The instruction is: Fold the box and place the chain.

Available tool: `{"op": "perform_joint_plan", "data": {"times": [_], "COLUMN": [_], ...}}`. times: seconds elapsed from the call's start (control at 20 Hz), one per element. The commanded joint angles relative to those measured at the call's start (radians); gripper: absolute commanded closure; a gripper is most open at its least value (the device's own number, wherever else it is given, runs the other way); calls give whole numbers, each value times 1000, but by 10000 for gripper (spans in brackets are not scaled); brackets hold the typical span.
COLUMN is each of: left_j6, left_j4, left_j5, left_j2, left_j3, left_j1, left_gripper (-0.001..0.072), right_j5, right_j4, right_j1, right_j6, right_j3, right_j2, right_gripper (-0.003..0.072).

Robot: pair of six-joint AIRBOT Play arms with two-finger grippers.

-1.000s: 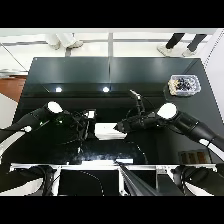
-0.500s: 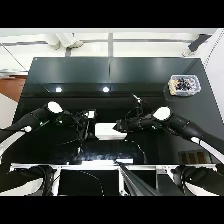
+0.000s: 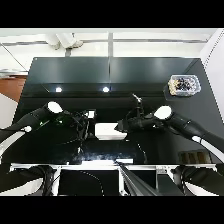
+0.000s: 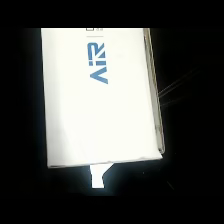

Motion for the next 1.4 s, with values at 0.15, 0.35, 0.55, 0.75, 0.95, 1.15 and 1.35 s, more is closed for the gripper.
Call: {"op": "perform_joint_plan", "data": {"times": [0.15, 0.35, 0.55, 0.75, 0.95, 1.15, 1.35], "left_j6": [-17, -214, -369, -507, -517, -517, -522], "left_j4": [40, 161, 117, 74, 65, 63, 62], "left_j5": [-26, -84, -146, -27, 201, 220, 234], "left_j2": [46, 182, 294, 276, 193, 135, 105], "left_j3": [2, 35, 85, 99, 97, 98, 98], "left_j1": [2, 28, 27, -52, -201, -303, -320], "left_gripper": [-11, -11, -11, -11, -11, -11, -11], "right_j5": [217, 254, 262, 257, 257, 256, 255], "right_j4": [-60, -65, -81, -129, -147, -153, -153], "right_j1": [-245, -399, -480, -481, -481, -481, -481], "right_j6": [-18, -19, -26, -26, -25, -23, -23], "right_j3": [33, 33, 33, 33, 33, 33, 32], "right_j2": [204, 303, 312, 312, 312, 312, 312], "right_gripper": [643, 643, 643, 643, 643, 643, 643]}}
